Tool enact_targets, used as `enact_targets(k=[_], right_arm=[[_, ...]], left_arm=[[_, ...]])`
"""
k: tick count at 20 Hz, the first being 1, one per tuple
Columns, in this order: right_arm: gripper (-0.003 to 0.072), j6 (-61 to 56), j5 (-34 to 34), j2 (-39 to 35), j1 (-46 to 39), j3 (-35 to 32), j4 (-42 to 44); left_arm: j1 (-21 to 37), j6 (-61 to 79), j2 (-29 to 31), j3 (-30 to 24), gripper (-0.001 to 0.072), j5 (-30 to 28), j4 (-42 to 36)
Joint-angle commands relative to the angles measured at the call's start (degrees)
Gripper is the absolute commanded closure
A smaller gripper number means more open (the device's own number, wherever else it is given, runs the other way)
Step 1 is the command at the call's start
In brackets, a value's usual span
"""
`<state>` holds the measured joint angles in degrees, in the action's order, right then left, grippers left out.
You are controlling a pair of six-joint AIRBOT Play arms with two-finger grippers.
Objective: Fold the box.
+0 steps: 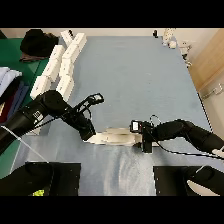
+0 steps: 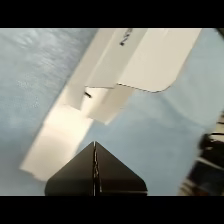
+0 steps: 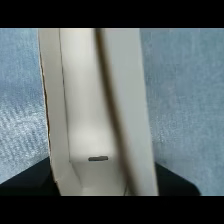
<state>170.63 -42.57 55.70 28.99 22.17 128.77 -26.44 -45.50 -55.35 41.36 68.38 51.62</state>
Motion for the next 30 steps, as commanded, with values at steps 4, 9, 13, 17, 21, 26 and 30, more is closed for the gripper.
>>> enact_targets(k=[4,9,13,17,21,26,30], right_arm=[[0.0168,0.0,0.1,0.0,0.0,0.0,0.0],[0.0168,0.0,0.0,0.0,0.0,0.0,0.0],[0.0168,0.0,0.0,0.0,0.0,0.0,0.0],[0.0168,0.0,0.0,0.0,0.0,0.0,0.0],[0.0168,0.0,0.0,0.0,0.0,0.0,0.0],[0.0168,0.0,0.0,0.0,0.0,0.0,0.0],[0.0168,0.0,0.0,0.0,0.0,0.0,0.0]], left_arm=[[-6.6,-8.0,-4.4,0.5,0.0691,-4.6,-22.4],[-3.0,-10.2,-11.0,4.9,0.0691,-15.8,-22.2],[-1.0,-16.1,-16.9,5.0,0.0691,-17.6,-16.3],[0.1,-17.0,-21.3,5.0,0.0691,-20.1,-15.6],[0.1,-16.9,-23.8,5.1,0.0691,-19.3,-15.6],[0.8,-14.0,-23.3,7.4,0.0691,-16.9,-15.6],[1.8,-7.9,-21.1,10.3,0.0692,-12.7,-15.6]])
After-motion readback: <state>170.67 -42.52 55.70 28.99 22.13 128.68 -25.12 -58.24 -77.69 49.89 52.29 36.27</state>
